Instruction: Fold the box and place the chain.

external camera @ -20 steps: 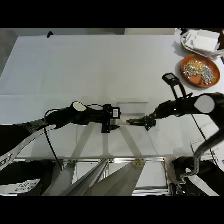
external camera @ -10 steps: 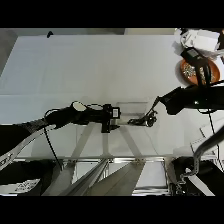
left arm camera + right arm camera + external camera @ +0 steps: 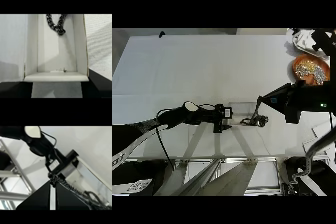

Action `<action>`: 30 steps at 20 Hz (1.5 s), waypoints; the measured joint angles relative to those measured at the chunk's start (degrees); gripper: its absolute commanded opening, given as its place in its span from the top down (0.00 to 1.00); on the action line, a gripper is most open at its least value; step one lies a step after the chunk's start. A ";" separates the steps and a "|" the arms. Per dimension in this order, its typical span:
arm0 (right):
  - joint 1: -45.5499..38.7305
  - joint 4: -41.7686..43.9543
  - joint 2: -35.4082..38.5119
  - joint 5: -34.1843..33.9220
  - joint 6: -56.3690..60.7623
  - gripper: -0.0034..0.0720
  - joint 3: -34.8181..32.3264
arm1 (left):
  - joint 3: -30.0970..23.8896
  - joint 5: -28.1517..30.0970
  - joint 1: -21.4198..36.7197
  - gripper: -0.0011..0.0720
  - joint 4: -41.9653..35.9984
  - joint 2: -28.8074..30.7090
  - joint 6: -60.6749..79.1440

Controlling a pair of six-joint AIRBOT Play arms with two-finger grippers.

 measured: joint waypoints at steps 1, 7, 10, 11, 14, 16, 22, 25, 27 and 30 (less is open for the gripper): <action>0.00 0.87 0.00 -0.02 -0.79 0.94 0.07 | 0.00 0.00 0.00 0.86 0.02 0.00 -0.02; 0.00 1.29 -2.91 -1.51 -3.61 0.94 -2.45 | 0.00 0.00 0.00 0.86 0.00 0.00 -0.02; 0.00 -0.07 -5.51 -3.65 -4.76 0.94 -7.54 | 0.00 0.02 0.00 0.86 0.02 0.00 -0.02; 0.00 -0.59 -6.54 -4.61 -5.46 0.94 -9.66 | 0.00 0.00 0.00 0.86 0.00 0.00 -0.02; 0.00 -1.25 -9.75 -7.69 -7.32 0.94 -15.80 | 0.00 0.02 0.00 0.86 0.02 0.00 -0.02; 0.00 -1.44 -12.00 -9.75 -8.70 0.94 -19.76 | -0.02 0.00 0.00 0.86 0.02 0.00 -0.02; 0.00 -1.62 -16.59 -14.16 -10.60 0.90 -25.90 | 0.00 0.00 0.00 0.86 0.02 0.00 0.00; 0.00 -1.66 -17.22 -15.08 -10.86 0.80 -26.64 | -0.02 0.02 0.00 0.86 0.02 0.00 0.00; 0.00 -1.66 -17.40 -15.13 -10.99 0.77 -26.84 | 0.00 0.00 0.00 0.86 0.02 0.00 -0.02; 0.00 -1.66 -17.25 -15.19 -10.99 0.71 -26.97 | 0.00 0.00 0.00 0.86 0.00 0.00 -0.02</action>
